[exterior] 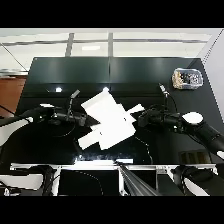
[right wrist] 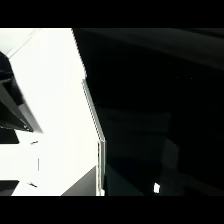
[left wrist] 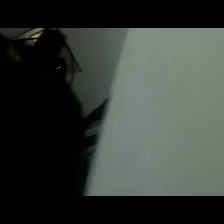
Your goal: Fold the box and place the chain.
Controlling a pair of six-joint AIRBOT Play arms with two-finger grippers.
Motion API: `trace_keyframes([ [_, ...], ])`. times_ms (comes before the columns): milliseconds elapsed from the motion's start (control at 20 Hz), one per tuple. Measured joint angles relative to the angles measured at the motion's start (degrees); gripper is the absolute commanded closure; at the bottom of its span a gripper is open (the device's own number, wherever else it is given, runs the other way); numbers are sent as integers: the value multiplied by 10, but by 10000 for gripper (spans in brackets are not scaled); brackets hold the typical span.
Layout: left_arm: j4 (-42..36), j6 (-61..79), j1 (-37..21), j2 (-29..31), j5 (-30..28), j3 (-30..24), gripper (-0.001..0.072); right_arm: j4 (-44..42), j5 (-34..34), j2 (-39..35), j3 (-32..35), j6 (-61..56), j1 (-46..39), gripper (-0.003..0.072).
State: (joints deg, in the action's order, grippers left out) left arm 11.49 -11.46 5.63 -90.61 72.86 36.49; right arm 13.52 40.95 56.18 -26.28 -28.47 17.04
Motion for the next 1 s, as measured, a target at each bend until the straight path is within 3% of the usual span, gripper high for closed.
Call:
trace_keyframes([
  [50, 0, 2, 0, -4, 5, 5, 583, 0, 0, 0, 0, 0, 0, 632],
  [100, 1, 3, 0, -7, 15, 8, 599, 0, 0, 0, 0, 0, 0, 568],
  [150, 1, 4, 0, -9, 18, 11, 681, 0, 0, 0, 0, 0, -1, 313],
  [200, 7, 6, 0, -11, 26, 15, 678, 0, 0, 0, 0, 0, -3, 62],
  [250, 16, 6, 0, -12, 28, 19, 680, 0, 3, -1, 0, 0, -9, 12],
  [450, 66, 5, 2, -9, 44, 47, 683, 20, 29, -22, -25, -5, -82, 12],
  [650, 116, 3, 26, 30, 33, 85, 683, 128, 117, -44, -99, -2, -165, 13],
  [850, 165, 57, 100, 105, -43, 100, 679, 265, 206, -50, -133, 34, -172, 13],
  [1000, 193, 97, 150, 128, -110, 100, 678, 348, 229, -51, -120, 54, -129, 12],
])
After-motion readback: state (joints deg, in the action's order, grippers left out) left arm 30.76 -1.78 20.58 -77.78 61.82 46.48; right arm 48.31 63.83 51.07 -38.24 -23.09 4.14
